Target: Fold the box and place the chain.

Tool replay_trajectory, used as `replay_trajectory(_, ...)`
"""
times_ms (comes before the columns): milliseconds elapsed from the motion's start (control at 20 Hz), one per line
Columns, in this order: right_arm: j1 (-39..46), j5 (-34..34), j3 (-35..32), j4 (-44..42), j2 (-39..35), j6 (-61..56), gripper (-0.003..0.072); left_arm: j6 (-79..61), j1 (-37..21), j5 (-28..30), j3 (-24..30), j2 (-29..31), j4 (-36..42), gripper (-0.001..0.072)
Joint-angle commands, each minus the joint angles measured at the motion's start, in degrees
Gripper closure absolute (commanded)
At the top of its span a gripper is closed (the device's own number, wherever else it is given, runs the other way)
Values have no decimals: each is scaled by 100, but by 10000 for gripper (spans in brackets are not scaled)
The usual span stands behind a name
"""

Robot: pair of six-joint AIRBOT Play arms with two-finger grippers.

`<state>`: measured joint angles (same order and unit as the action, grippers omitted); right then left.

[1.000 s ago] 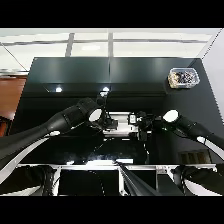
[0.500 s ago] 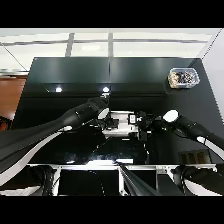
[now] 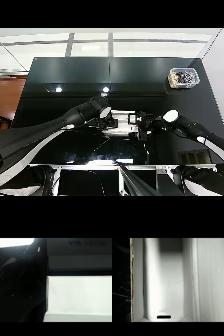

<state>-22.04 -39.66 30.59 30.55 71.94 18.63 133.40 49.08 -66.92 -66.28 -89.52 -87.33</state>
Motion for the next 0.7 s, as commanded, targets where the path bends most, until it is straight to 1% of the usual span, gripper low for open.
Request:
replay_trajectory(0, -2, 2, 0, 9, 2, 17, 454, 81, 2, 76, -7, -7, 107, 685)
replay_trajectory(50, -2, 2, 0, 11, 2, 17, 454, 83, 2, 74, -7, -7, 109, 684)
replay_trajectory(100, -2, 4, 0, 9, 2, 17, 454, 83, -2, 63, -7, -7, 151, 648)
replay_trajectory(150, -2, 2, 0, 9, 2, 17, 454, 85, 0, 63, -7, -7, 151, 469)
replay_trajectory(200, -2, 2, 0, 11, 2, 17, 454, 85, 0, 63, -7, -7, 144, 240)
replay_trajectory(250, -2, 2, 0, 9, 0, 17, 454, 85, -2, 68, -7, -7, 140, 140)
replay_trajectory(300, -2, 2, 0, 11, 2, 17, 454, 105, -2, 83, -7, -7, 127, 140)
replay_trajectory(350, -2, 2, 0, 11, 2, 17, 454, 192, -2, 83, -7, -7, 107, 144)
replay_trajectory(400, -2, 2, 0, 11, 2, 17, 454, 214, -2, 83, -7, -7, 103, 249)
replay_trajectory(450, -2, 2, 0, 11, 2, 17, 454, 208, -2, 83, -7, -7, 101, 513)
replay_trajectory(500, -2, 0, 0, 11, 2, 17, 454, 208, -2, 92, -7, -7, 101, 687)
replay_trajectory(650, 0, -7, 0, 13, 2, 20, 453, 186, -2, 136, -7, -7, 81, 684)
